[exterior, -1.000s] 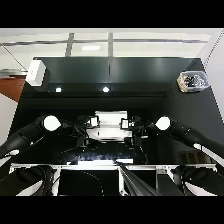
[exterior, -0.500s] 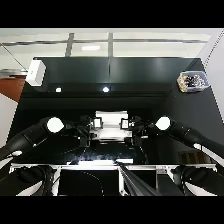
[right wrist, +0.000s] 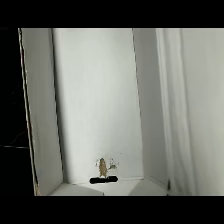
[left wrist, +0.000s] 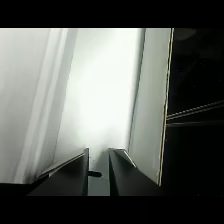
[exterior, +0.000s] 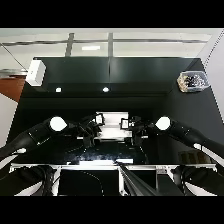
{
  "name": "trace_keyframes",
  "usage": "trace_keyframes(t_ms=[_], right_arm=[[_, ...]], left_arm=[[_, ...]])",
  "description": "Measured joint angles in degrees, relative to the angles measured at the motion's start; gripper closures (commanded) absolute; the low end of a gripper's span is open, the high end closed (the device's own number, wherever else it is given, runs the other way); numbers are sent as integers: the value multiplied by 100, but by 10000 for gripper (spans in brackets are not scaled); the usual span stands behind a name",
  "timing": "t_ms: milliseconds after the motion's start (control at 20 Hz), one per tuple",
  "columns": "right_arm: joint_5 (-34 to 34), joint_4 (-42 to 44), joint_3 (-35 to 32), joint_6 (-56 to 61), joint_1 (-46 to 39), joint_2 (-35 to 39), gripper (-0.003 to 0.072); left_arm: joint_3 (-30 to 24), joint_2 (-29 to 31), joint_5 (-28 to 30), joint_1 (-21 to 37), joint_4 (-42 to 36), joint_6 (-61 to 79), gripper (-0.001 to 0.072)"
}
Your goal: Fold the box and place the chain.
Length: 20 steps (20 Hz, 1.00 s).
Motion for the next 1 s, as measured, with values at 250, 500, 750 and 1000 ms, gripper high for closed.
trace_keyframes(t_ms=[250, 500, 750, 1000], right_arm=[[0, 0, 0, -2, 0, 2, 212], [0, 0, -2, 0, -2, 2, 212], [-2, 0, 0, 2, 0, 2, 212], [-4, 2, 0, 2, 0, 0, 211]], left_arm=[[0, -72, 9, -24, -42, 0, 355], [0, -85, -2, -26, -46, 0, 393], [72, -50, -127, -22, 118, -15, 679], [328, 472, -861, 411, 1255, -1093, 677]])
